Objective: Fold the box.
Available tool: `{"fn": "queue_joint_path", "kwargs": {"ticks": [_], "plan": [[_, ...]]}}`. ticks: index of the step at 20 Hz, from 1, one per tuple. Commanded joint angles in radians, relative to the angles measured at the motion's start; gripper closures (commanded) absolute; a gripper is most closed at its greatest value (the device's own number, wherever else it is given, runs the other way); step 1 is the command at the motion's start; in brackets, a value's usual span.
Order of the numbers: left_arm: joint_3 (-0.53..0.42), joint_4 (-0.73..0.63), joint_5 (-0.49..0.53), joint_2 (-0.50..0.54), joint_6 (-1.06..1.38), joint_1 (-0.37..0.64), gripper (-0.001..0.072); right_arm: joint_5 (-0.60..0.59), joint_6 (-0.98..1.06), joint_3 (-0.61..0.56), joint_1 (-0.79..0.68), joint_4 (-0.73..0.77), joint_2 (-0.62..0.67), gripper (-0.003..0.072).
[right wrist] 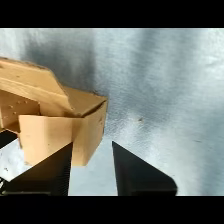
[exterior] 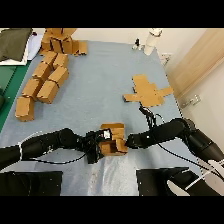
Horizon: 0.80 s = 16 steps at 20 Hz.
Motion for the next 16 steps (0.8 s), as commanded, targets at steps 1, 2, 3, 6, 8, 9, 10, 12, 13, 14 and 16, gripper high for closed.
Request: {"fn": "queue_joint_path", "kwargs": {"ticks": [1, 2, 3, 6, 8, 9, 10, 12, 13, 14, 16], "plan": [[0.0, 0.0, 0.0, 0.0, 0.0, 0.0, 0.0246, 0.0, -0.032, 0.009, 0.019, 0.032, 0.0, 0.0215], [0.0, 0.0, 0.0, 0.0, 0.0, 0.0, 0.0246, 0.002, -0.032, 0.008, 0.037, 0.032, 0.0, 0.0215], [0.0, 0.0, 0.0, 0.0, 0.0, 0.0, 0.0246, 0.017, -0.031, 0.008, 0.058, 0.029, -0.003, 0.0214], [0.0, 0.0, 0.0, 0.0, 0.0, 0.0, 0.0246, 0.095, 0.022, 0.014, 0.118, -0.02, -0.034, 0.021], [0.0, 0.0, 0.0, 0.0, 0.0, 0.0, 0.0246, 0.09, 0.098, 0.039, 0.159, -0.1, -0.085, 0.021], [0.0, 0.0, 0.0, 0.0, 0.0, 0.0, 0.0246, 0.084, 0.13, 0.052, 0.183, -0.139, -0.113, 0.021], [0.0, 0.0, 0.0, 0.0, 0.0, 0.0, 0.0246, 0.083, 0.162, 0.067, 0.215, -0.165, -0.14, 0.021], [0.0, 0.0, 0.0, 0.0, 0.0, 0.0, 0.0246, 0.084, 0.256, 0.102, 0.282, -0.23, -0.189, 0.021], [0.0, 0.0, 0.0, 0.0, 0.0, 0.0, 0.0246, 0.079, 0.322, 0.122, 0.32, -0.287, -0.211, 0.0211], [0.0, 0.0, 0.0, 0.0, 0.0, 0.0, 0.0246, 0.064, 0.385, 0.142, 0.354, -0.346, -0.233, 0.0211], [0.0, 0.0, 0.0, 0.0, 0.0, 0.0, 0.0246, 0.019, 0.471, 0.181, 0.421, -0.438, -0.279, 0.0212]]}}
